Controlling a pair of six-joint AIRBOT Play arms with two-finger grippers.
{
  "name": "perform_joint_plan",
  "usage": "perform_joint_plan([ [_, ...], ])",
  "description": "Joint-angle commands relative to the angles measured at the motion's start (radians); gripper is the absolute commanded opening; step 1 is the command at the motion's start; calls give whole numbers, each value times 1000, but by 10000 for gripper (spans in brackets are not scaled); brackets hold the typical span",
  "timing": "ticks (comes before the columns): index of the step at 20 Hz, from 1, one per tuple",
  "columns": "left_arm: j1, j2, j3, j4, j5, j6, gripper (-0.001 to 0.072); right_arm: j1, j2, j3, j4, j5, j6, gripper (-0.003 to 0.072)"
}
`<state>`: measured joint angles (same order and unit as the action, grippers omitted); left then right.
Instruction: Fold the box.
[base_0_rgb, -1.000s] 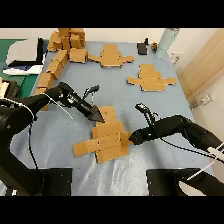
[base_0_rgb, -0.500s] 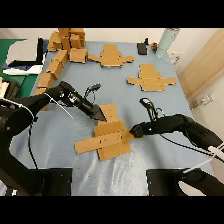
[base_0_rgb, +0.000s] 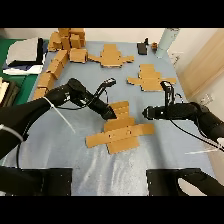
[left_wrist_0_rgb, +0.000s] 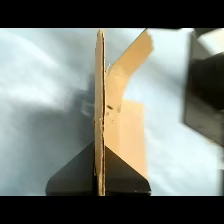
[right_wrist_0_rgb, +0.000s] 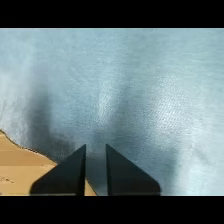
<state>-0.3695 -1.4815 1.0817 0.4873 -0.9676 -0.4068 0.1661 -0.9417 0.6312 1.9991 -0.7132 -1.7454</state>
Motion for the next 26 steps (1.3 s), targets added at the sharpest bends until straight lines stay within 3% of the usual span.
perform_joint_plan([
  [1, -85, 104, -80, 44, 233, 150, 9, -15, -3, 11, 3, -2, 19, 133],
  [4, -161, 159, -154, 44, 340, 253, 9, -15, -5, 11, 3, 12, 19, 81],
  [9, -230, 161, -167, 89, 347, 288, 10, -15, -26, 11, 10, 18, 19, 81],
  [13, -234, 150, -219, 88, 437, 288, 11, -15, -50, 11, 25, 18, 18, 81],
  [21, -235, 153, -247, 85, 433, 288, 13, 4, -74, 11, 36, 20, 18, 81],
  [26, -233, 223, -247, 85, 411, 290, 13, 4, -74, 11, 36, 19, 18, 81],
])
